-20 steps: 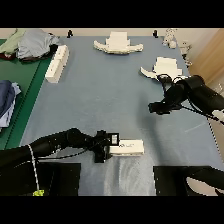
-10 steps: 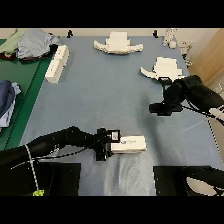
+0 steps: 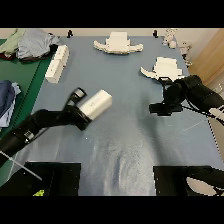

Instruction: Fold the box.

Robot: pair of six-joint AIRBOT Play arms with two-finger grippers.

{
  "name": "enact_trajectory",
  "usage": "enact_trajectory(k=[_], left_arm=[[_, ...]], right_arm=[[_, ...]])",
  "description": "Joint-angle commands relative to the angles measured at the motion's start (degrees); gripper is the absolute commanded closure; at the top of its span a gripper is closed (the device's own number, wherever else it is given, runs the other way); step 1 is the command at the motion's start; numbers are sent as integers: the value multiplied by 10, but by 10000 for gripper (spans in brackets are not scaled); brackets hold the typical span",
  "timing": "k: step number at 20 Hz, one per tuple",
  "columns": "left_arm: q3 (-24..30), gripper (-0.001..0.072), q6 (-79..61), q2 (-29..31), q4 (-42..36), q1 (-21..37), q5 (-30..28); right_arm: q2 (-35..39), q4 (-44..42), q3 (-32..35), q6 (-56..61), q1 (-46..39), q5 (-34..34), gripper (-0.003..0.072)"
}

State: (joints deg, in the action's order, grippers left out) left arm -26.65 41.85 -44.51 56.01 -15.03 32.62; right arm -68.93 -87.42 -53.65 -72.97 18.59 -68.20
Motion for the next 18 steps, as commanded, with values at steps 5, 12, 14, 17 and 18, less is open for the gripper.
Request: enact_trajectory(k=[5,12,14,17,18], left_arm=[[-105,203,26,-128,68,328,18],[-268,202,26,-349,67,363,-23],[-312,203,27,-399,64,363,-18],[-372,203,27,-463,41,361,-16],[-393,203,27,-482,38,358,-15]], right_arm=[[0,0,-1,0,0,0,674],[0,0,-1,0,0,0,674],[0,0,-1,0,0,0,674],[0,0,-1,0,0,0,674],[0,0,-1,0,0,0,674]])
